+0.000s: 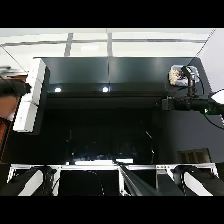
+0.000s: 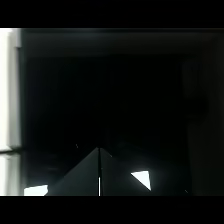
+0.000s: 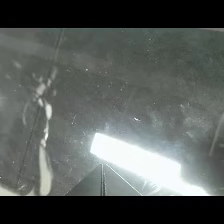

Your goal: Fold the box and place the chain.

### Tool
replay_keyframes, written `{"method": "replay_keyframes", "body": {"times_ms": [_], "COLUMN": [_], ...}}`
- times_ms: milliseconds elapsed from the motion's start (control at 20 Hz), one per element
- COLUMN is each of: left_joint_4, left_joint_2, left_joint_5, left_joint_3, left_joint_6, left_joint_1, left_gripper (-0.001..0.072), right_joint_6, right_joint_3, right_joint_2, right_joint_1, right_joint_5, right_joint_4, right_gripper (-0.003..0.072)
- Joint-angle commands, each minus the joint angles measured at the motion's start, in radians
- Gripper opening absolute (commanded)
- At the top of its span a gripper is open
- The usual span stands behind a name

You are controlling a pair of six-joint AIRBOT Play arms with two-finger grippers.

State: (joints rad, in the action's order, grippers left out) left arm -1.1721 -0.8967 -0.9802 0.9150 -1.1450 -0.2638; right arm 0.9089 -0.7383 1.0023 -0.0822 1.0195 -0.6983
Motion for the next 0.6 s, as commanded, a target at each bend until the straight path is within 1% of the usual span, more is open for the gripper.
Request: {"method": "replay_keyframes", "body": {"times_ms": [0, 50, 100, 150, 250, 400, 550], "left_joint_4": [0.02, 0.02, 0.021, 0.024, 0.033, 0.032, 0.032], "left_joint_2": [0.251, 0.313, 0.362, 0.404, 0.46, 0.503, 0.502], "left_joint_5": [0.129, 0.174, 0.208, 0.22, 0.203, 0.204, 0.218], "left_joint_3": [-0.252, -0.308, -0.341, -0.357, -0.36, -0.36, -0.36], "left_joint_6": [-0.029, -0.029, -0.03, -0.031, -0.034, -0.034, -0.034], "left_joint_1": [0.081, 0.083, 0.083, 0.083, 0.083, 0.083, 0.083], "left_gripper": [0.0028, 0.0028, 0.0028, 0.0028, 0.0029, 0.0029, 0.0029], "right_joint_6": [0.0, 0.0, 0.0, 0.0, 0.0, 0.0, 0.0], "right_joint_3": [-0.001, -0.001, -0.001, -0.001, -0.001, -0.001, -0.001], "right_joint_2": [0.0, 0.0, 0.0, 0.0, 0.0, 0.0, 0.0], "right_joint_1": [0.008, 0.008, 0.008, 0.008, 0.008, 0.008, 0.008], "right_joint_5": [-0.011, -0.011, -0.011, -0.011, -0.011, -0.011, -0.011], "right_joint_4": [-0.009, -0.009, -0.01, -0.01, -0.01, -0.01, -0.01], "right_gripper": [0.0012, 0.0012, 0.0012, 0.0012, 0.0012, 0.0012, 0.0012]}}
